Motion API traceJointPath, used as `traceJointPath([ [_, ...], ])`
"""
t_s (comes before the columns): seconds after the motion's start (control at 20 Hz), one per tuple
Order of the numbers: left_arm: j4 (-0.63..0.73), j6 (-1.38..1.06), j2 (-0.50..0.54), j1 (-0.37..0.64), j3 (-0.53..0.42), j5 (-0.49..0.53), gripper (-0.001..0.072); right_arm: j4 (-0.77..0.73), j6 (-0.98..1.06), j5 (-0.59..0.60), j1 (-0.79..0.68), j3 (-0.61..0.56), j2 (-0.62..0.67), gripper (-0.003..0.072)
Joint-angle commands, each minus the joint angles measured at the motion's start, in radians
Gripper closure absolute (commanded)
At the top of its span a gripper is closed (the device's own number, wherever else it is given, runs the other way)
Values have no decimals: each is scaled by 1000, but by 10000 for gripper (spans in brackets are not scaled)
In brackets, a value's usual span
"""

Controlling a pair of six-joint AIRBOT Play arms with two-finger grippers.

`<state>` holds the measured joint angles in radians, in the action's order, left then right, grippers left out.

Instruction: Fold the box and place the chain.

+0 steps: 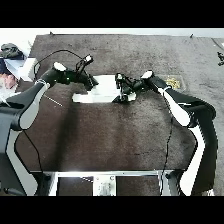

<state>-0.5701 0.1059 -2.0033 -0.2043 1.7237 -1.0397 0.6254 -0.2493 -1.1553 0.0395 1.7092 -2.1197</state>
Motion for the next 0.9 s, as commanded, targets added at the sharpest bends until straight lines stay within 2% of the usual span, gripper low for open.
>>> traceJointPath([
  [0.0,-8,27,2,35,92,-117,699,-1,3,0,1,0,0,254],
  [0.1,-13,27,7,79,145,-229,702,-1,3,0,1,0,0,254],
  [0.35,-110,-1,143,134,149,-241,703,-1,3,0,1,0,0,254],
  [0.55,-223,-2,148,131,122,-387,694,-1,3,0,1,0,0,254],
  [0.6,-269,-13,148,123,91,-385,496,-1,3,0,1,0,0,254],
  [0.65,-302,-14,148,115,55,-360,227,-2,3,-1,1,0,0,254],
  [0.7,-323,-29,148,105,10,-319,106,-1,3,0,1,0,0,254],
  [0.85,-364,-107,148,71,-108,-221,92,-1,3,0,1,0,0,254],
])
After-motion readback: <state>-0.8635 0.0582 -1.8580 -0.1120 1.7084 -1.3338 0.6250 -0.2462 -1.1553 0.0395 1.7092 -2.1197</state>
